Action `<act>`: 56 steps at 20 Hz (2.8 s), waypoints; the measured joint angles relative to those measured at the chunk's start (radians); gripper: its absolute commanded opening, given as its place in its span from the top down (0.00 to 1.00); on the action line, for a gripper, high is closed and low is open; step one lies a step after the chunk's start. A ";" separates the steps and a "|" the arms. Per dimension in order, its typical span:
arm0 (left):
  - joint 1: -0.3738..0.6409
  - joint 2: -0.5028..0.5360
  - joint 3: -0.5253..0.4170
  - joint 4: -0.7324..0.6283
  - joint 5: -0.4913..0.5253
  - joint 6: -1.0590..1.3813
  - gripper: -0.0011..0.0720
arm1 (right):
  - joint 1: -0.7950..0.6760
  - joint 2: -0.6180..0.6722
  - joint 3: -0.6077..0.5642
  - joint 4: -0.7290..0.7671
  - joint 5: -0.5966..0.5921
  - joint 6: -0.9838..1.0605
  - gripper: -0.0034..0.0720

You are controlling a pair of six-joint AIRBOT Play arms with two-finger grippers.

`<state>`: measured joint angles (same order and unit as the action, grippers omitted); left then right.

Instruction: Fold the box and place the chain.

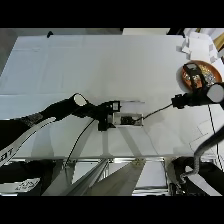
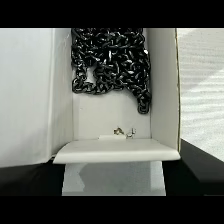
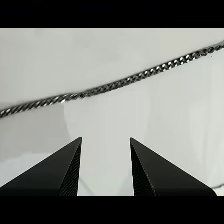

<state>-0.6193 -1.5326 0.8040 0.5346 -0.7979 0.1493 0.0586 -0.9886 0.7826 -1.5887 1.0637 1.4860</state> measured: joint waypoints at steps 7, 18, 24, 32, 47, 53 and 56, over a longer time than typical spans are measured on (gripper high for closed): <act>0.000 0.000 0.000 0.000 0.000 0.000 0.45 | -0.008 -0.255 0.000 0.034 -0.138 0.007 0.51; 0.000 0.000 0.000 0.000 0.000 0.000 0.45 | 0.014 -0.358 0.000 0.042 -0.149 0.010 0.71; 0.000 0.000 0.000 0.000 0.000 0.000 0.45 | 0.014 -0.361 0.000 0.043 -0.111 0.009 0.94; 0.000 0.000 0.000 0.000 0.000 0.000 0.45 | 0.016 -0.296 -0.003 0.053 0.002 0.010 0.94; 0.000 0.000 0.000 0.000 0.000 0.000 0.45 | 0.016 0.294 -0.002 0.569 0.025 -0.249 0.94; 0.000 0.000 0.000 0.000 0.000 0.000 0.45 | 0.027 0.407 -0.002 0.846 0.047 -0.339 0.94; 0.000 0.000 0.000 0.000 0.000 0.000 0.45 | 0.087 0.411 -0.002 0.897 0.043 -0.370 0.94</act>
<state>-0.6189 -1.5326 0.8040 0.5346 -0.7979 0.1493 0.1455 -0.5777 0.7807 -0.6918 1.1065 1.1164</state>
